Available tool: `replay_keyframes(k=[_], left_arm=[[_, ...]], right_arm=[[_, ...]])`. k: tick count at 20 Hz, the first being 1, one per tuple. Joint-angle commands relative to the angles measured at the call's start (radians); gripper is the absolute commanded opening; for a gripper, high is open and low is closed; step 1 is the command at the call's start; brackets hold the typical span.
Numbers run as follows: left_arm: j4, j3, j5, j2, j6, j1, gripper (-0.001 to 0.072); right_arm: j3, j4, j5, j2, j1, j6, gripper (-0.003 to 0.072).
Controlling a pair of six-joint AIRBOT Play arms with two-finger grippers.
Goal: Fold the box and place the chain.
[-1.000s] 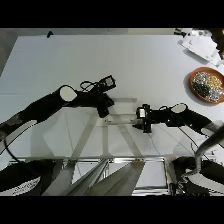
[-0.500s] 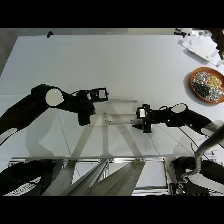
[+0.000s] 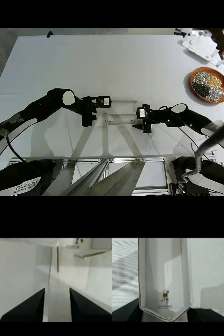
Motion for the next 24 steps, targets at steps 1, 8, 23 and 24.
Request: replay_keyframes(k=[1,8,23,24], left_arm=[[-0.163,-0.001,0.042,-0.047,0.217,0.036,0.041],[-0.35,-0.025,0.022,-0.074,0.447,0.087,0.0565],[-0.494,-0.087,-0.013,-0.074,0.606,0.058,0.0387],[-0.494,-0.087,0.012,-0.074,0.599,0.058,0.0376]], right_arm=[[0.0,0.001,0.0,0.0,0.0,0.0,0.042],[0.0,0.001,0.0,0.0,0.0,0.0,0.042],[0.0,0.001,0.0,0.0,0.0,0.0,0.042],[0.0,0.001,0.0,0.0,0.0,0.0,0.042]])
